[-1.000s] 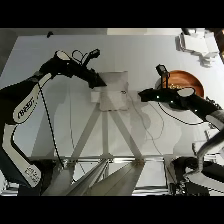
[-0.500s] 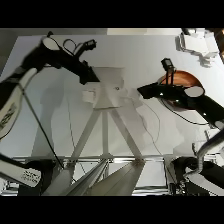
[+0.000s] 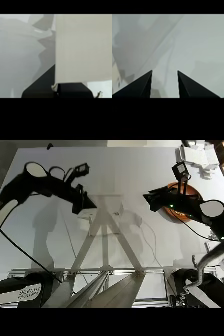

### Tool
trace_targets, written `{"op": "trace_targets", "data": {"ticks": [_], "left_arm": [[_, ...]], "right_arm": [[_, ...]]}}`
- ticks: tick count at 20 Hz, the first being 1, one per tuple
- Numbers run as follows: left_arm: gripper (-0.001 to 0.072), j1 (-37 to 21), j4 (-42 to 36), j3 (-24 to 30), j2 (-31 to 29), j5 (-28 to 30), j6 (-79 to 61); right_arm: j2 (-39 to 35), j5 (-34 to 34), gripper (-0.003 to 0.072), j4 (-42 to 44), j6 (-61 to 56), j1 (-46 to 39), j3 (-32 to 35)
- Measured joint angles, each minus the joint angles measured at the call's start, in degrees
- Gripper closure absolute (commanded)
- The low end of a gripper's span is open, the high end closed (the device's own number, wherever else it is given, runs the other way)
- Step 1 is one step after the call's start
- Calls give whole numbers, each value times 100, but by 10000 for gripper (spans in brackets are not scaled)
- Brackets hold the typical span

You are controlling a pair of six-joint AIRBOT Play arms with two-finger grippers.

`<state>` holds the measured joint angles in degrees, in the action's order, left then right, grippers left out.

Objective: Fold the box and place the chain.

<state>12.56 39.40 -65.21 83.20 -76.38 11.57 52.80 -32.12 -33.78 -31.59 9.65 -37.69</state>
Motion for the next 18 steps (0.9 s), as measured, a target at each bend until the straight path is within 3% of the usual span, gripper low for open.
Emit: {"op": "trace_targets", "data": {"ticks": [10, 18], "left_arm": [[701, 358, -688, 356, 505, 1423, -1648], [701, 557, -1259, 369, 1346, 1720, -2688]], "right_arm": [[-83, 7, 352, -260, -2, 0, 0], [-83, 7, 352, -426, -2, 0, 0]]}}
